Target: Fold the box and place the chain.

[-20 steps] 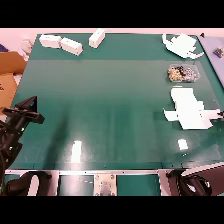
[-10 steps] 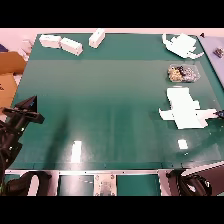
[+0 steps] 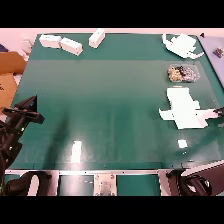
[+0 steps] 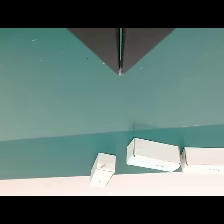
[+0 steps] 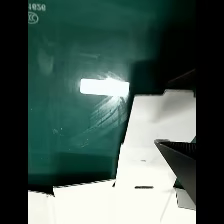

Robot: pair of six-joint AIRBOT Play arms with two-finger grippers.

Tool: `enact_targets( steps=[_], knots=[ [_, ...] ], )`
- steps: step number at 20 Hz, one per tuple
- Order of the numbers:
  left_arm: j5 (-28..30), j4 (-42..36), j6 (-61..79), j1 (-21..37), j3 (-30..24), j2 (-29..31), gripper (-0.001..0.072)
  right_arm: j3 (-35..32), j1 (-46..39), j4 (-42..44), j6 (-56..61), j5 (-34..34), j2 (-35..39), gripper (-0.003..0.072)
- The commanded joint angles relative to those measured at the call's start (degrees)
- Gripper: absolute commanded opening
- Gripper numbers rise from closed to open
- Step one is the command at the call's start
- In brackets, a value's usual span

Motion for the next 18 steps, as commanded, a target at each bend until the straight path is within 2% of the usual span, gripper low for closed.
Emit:
enact_targets(
  steps=[1, 5, 6, 9, 11, 13, 18],
  knots=[
    [0.0, 0.0, 0.0, 0.0, 0.1, 0.0, 0.0021, -0.8, 1.8, -5.5, 1.9, 4.1, 0.0, 0.0414],
    [0.0, 0.0, 0.0, 0.0, 0.1, 0.0, 0.0022, -2.8, 3.7, -9.1, 2.4, 4.1, 0.0, 0.0401],
    [0.0, 0.0, 0.0, 0.0, 0.1, 0.0, 0.0021, -2.8, 4.0, -9.1, 2.4, 4.1, 0.0, 0.0355],
    [0.0, 0.0, 0.0, 0.0, 0.1, 0.0, 0.0021, -2.8, 4.7, -8.7, -0.3, 4.0, 0.0, 0.0142],
    [0.0, 0.0, 0.0, 0.0, 0.1, 0.0, 0.0021, -2.7, 4.8, -8.6, -2.4, 4.0, 0.0, 0.0056],
    [0.0, 0.0, 0.0, 0.0, 0.1, 0.0, 0.0022, -2.3, 4.7, -6.2, -2.3, 4.0, 0.2, 0.0011],
    [0.0, 0.0, 0.0, 0.0, 0.1, 0.0, 0.0021, -2.3, 5.7, 6.4, -0.3, 4.1, 5.0, 0.0011]
  ],
)
